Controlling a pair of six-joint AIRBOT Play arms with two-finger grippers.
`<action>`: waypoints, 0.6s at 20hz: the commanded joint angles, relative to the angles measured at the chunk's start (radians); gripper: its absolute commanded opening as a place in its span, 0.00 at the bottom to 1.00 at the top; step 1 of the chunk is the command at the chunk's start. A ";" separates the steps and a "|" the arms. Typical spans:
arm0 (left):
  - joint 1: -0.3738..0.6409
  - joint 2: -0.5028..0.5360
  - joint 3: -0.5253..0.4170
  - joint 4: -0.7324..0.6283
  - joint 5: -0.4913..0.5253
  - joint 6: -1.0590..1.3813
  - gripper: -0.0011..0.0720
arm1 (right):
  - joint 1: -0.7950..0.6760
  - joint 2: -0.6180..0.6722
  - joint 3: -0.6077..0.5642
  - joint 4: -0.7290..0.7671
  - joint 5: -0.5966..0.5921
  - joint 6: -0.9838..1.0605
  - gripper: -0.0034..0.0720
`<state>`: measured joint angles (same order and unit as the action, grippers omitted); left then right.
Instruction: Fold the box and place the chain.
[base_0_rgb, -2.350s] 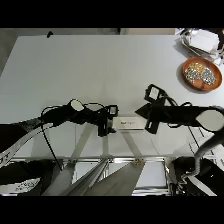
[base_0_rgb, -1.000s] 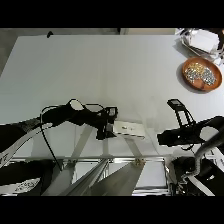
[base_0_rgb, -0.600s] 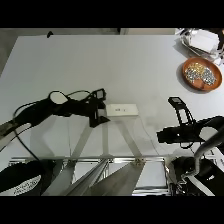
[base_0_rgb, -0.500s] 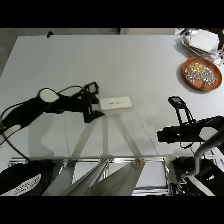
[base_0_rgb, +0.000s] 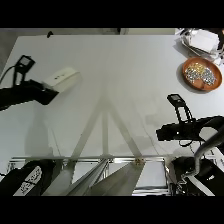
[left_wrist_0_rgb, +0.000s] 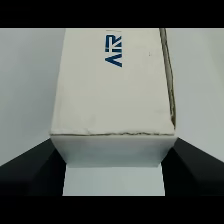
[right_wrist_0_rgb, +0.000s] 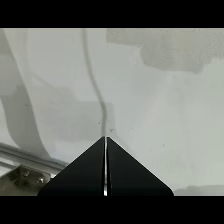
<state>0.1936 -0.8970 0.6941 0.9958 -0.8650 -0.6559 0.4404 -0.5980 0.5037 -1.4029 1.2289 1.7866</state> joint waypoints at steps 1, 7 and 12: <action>0.181 0.011 -0.010 0.209 0.039 -0.231 0.02 | 0.000 0.001 0.000 0.000 -0.015 -0.010 0.07; 0.289 -0.069 -0.117 0.243 0.178 -0.261 0.02 | 0.000 0.001 0.000 0.000 -0.018 -0.011 0.07; 0.290 -0.130 -0.192 0.280 0.226 -0.262 0.02 | 0.000 0.001 0.000 0.000 -0.018 -0.010 0.32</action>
<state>0.4736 -0.9977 0.5400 1.2362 -0.6762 -0.9092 0.4404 -0.5980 0.5037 -1.4029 1.2114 1.7760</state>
